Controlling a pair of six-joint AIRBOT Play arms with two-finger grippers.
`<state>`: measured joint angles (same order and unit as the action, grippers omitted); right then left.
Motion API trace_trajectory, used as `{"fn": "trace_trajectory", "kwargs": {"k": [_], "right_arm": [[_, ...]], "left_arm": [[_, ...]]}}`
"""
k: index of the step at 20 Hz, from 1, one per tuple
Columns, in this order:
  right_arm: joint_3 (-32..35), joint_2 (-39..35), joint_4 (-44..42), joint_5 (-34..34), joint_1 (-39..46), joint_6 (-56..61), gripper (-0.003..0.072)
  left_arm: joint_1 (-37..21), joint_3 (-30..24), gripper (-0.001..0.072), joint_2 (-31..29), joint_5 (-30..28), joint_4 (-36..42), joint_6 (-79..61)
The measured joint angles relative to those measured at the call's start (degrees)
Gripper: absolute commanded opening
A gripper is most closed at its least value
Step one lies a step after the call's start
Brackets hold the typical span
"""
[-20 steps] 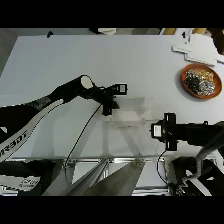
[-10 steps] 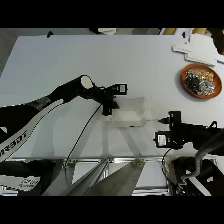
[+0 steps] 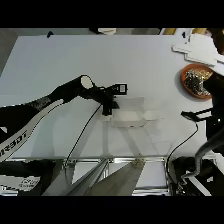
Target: Fold the box and place the chain.
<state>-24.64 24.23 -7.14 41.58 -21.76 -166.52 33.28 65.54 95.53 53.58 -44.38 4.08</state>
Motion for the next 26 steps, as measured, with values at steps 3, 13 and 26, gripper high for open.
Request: {"fn": "trace_trajectory", "kwargs": {"k": [3,13,26], "right_arm": [[0.0,0.0,15.56,-13.38,0.0,0.07,0.041],[0.02,2.29,30.1,-34.62,-0.02,0.5,0.0398],[0.02,3.04,33.07,-33.46,-0.02,0.04,0.0016]], "left_arm": [[0.0,0.0,0.001,0.0,0.0,0.0,0.0],[0.0,0.0,0.001,0.0,0.02,0.0,0.02],[0.0,0.0,0.001,0.0,0.0,0.0,0.0]]}}
